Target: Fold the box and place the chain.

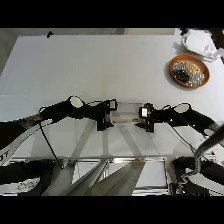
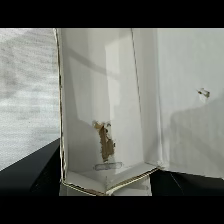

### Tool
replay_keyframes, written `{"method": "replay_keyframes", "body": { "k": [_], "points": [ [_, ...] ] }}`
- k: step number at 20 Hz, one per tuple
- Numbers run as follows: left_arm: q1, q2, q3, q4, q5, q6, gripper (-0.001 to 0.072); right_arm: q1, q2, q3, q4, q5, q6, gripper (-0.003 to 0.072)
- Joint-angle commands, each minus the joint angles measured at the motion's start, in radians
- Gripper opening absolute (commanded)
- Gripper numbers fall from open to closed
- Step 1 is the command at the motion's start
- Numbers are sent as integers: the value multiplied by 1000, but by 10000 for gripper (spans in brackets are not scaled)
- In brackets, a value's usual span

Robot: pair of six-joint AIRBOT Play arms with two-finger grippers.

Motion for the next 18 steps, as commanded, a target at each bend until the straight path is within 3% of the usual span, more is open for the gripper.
{"method": "replay_keyframes", "body": {
  "k": [1, 5, 6, 7, 11, 18],
  "points": [
    [-1, -1, 0, 0, 1, 0, 333, 1, 0, 0, 4, 5, 0, 437],
    [-1, -1, 0, 0, 1, 0, 333, 1, 0, 0, 0, 88, 0, 441],
    [-1, -1, 0, 0, 1, 0, 333, 1, 2, 0, 1, 90, 2, 519],
    [-1, -1, 0, 0, 1, 0, 333, 0, 5, 0, 0, 93, 17, 708],
    [0, -1, 0, 0, 1, 0, 333, 0, 62, 0, -52, 88, 80, 700],
    [-1, -1, 0, 0, -3, 0, 333, -101, 223, 0, -283, 134, 357, 700]
  ]
}}
